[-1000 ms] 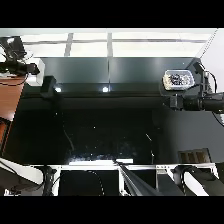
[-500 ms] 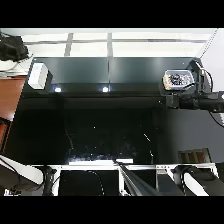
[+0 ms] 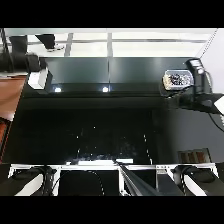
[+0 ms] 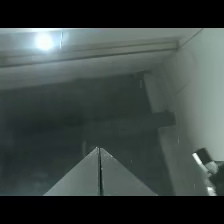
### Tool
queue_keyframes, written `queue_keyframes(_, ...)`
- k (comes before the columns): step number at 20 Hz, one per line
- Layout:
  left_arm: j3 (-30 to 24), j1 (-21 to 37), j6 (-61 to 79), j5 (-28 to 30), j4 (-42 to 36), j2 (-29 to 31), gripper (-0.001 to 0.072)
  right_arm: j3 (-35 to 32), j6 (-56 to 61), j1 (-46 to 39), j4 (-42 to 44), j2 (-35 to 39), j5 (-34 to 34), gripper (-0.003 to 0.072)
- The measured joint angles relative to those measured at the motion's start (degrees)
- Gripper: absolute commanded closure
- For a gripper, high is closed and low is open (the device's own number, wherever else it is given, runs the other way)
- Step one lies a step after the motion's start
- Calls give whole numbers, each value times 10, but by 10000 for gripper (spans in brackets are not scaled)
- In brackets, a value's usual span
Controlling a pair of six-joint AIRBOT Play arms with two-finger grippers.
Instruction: Fold the box and place the chain.
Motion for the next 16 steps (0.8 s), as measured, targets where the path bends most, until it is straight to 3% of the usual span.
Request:
queue_keyframes(4,-234,-27,-6,69,34,190,686,-57,38,-42,-100,76,-43,676)
queue_keyframes(7,-362,-33,-9,111,47,286,686,-136,46,-61,-122,96,-122,676)
queue_keyframes(11,-436,-36,-11,137,55,344,686,-193,51,-70,-136,105,-171,676)
queue_keyframes(16,-458,-37,-13,150,58,361,686,-210,54,-73,-140,108,-174,676)
